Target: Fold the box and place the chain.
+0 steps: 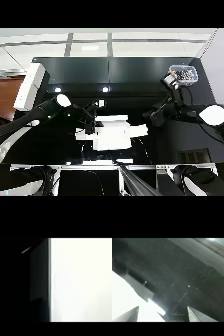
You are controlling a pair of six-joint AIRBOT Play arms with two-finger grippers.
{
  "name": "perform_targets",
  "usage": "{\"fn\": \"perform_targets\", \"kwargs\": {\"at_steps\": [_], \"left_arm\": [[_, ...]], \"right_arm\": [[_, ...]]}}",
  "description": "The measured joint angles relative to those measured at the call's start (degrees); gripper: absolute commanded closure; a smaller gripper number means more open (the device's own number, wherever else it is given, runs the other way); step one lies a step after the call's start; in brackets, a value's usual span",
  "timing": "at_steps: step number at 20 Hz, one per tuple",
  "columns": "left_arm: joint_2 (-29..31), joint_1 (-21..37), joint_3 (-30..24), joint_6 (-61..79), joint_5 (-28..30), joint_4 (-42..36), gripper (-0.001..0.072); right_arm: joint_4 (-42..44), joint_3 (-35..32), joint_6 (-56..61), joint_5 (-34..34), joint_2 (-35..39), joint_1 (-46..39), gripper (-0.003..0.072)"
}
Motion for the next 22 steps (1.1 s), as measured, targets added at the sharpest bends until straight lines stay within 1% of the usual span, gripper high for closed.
{"fn": "perform_targets", "kwargs": {"at_steps": [4, 11, 16, 22], "left_arm": [[-1.0, -0.7, -0.1, 2.7, 3.3, -0.2, 0.0683], [-1.4, -0.9, 0.0, 3.8, 5.1, 0.0, 0.0683], [-1.4, -0.9, 0.0, 3.9, 5.4, 0.3, 0.0683], [-1.4, -0.9, 0.0, 3.9, 5.5, 0.3, 0.0683]], "right_arm": [[0.2, -4.8, -10.7, -2.1, 0.0, 3.3, -0.0007], [0.4, -13.6, -25.4, -6.2, 0.0, 10.5, -0.0007], [0.6, -15.5, -29.1, -9.6, -0.4, 15.6, -0.0007], [1.7, -16.0, -30.9, -12.5, -4.2, 20.5, -0.0007]]}}
